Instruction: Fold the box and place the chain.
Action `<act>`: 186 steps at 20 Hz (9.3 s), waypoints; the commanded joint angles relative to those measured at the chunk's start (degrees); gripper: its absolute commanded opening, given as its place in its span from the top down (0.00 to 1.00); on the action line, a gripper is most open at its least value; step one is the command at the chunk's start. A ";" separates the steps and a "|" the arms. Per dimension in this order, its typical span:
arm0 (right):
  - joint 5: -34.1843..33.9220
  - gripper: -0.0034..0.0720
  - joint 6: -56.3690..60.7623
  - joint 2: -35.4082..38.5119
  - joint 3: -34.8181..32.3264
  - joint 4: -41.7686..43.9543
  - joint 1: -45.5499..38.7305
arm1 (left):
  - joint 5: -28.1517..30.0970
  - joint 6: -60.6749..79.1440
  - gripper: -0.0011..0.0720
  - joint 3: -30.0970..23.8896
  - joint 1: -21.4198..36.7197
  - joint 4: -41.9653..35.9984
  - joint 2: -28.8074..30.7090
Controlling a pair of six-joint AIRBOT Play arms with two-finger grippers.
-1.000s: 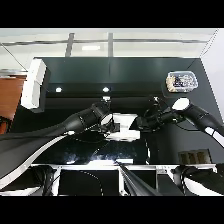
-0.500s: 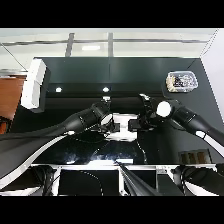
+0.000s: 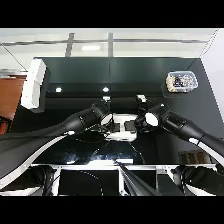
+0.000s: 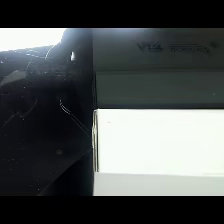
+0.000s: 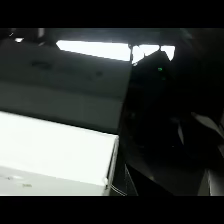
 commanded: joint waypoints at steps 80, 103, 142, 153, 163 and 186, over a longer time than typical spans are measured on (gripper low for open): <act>9.60 0.13 6.88 -36.92 55.71 -15.65 -50.12 | -0.26 0.02 0.94 -0.02 0.02 0.00 -0.04; 5.60 0.95 -14.21 -31.76 55.82 -10.25 -52.94 | -2.80 0.02 0.94 -0.02 0.02 0.02 -0.04; 25.33 0.95 -45.86 25.51 17.73 39.45 -24.26 | -1.49 0.00 0.94 -0.02 0.02 0.17 -0.04; 18.01 0.95 -44.54 20.24 11.23 35.12 -17.57 | -1.46 0.00 0.94 -0.02 0.04 0.17 -0.04; 5.16 0.95 -42.45 19.26 -4.24 36.22 -15.58 | -1.51 0.02 0.94 -0.02 0.02 0.17 -0.04; -21.77 0.00 -11.37 -17.31 14.25 7.34 -43.52 | -1.68 0.02 0.94 -0.02 0.02 0.17 -0.04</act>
